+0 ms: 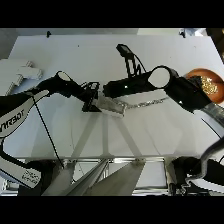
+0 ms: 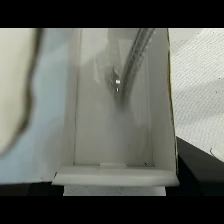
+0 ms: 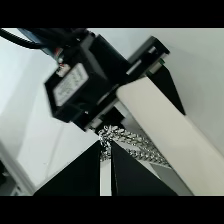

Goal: Fold the box and place the chain.

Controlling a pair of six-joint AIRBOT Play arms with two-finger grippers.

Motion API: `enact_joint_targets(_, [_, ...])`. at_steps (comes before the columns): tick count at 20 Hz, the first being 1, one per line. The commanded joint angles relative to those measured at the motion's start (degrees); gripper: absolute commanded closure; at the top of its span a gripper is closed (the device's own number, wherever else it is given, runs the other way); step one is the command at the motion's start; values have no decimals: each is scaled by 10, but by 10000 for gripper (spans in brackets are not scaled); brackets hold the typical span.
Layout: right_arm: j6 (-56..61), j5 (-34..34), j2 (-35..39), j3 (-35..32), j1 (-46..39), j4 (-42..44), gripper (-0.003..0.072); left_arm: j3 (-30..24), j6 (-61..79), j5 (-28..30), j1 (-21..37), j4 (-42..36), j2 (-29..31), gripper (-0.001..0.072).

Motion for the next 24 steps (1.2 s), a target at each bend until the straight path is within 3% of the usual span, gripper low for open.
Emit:
enact_joint_targets(1, [12,35,-31,1,0,-49,670,0,0,0,0,0,0,315])
enact_joint_targets(5, [16,55,-42,1,0,-87,667,0,0,0,0,0,0,315])
enact_joint_targets(6, [16,55,-42,1,0,-87,613,0,0,0,0,0,0,315])
enact_joint_targets(7, [15,54,-42,1,0,-87,461,0,0,0,0,0,0,315])
enact_joint_targets(8, [13,55,-42,1,0,-86,368,0,0,0,0,0,0,315])
enact_joint_targets(14, [-12,93,7,1,0,-73,368,0,0,0,0,0,0,315])
enact_joint_targets(17, [4,113,67,1,-10,-158,368,0,0,0,0,0,0,315])
enact_joint_targets(22, [104,242,104,0,-117,-299,366,0,0,0,0,0,0,315])
enact_joint_targets(23, [115,265,101,0,-139,-323,354,0,0,0,0,0,0,315])
enact_joint_targets(24, [127,283,98,-1,-160,-344,261,0,0,0,0,0,0,315])
